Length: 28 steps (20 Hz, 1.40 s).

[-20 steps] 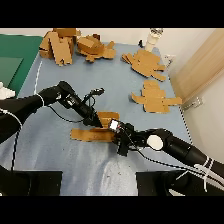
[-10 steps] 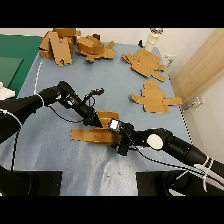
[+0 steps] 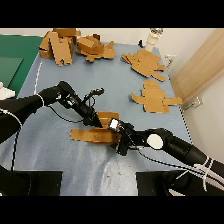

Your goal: Fold the box.

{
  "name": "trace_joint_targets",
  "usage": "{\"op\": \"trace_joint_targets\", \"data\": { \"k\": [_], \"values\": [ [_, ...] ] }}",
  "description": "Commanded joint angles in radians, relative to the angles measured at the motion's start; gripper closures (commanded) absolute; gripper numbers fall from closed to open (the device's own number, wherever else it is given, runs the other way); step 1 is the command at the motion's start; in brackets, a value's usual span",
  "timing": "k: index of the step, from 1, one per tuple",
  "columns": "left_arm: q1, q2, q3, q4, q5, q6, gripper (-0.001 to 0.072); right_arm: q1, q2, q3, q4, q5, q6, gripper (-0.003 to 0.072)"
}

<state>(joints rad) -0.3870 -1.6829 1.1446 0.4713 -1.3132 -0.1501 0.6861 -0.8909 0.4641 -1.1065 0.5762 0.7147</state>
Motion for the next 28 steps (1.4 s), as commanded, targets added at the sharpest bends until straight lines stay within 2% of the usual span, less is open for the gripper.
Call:
{"op": "trace_joint_targets", "data": {
  "k": [1,3,6,12,17,28],
  "values": [
    [0.000,0.000,0.001,0.000,-0.003,0.000,0.0700,0.000,0.015,0.006,0.004,-0.004,-0.006,0.0031],
    [0.000,0.000,0.001,0.001,-0.007,0.000,0.0700,-0.001,0.045,0.002,-0.004,0.018,-0.098,0.0031],
    [0.000,0.000,0.001,0.000,-0.006,0.000,0.0700,-0.001,0.045,0.002,-0.073,0.018,-0.114,0.0031],
    [0.000,0.000,0.001,0.001,-0.006,0.000,0.0700,-0.001,0.037,0.002,-0.099,0.020,-0.056,0.0031],
    [0.000,0.000,0.001,0.001,-0.006,0.000,0.0700,-0.001,0.039,0.002,-0.200,0.046,0.064,0.0031],
    [0.000,0.000,0.001,0.000,-0.006,0.000,0.0700,-0.001,0.088,0.010,-0.202,0.060,0.074,0.0031]
  ]
}}
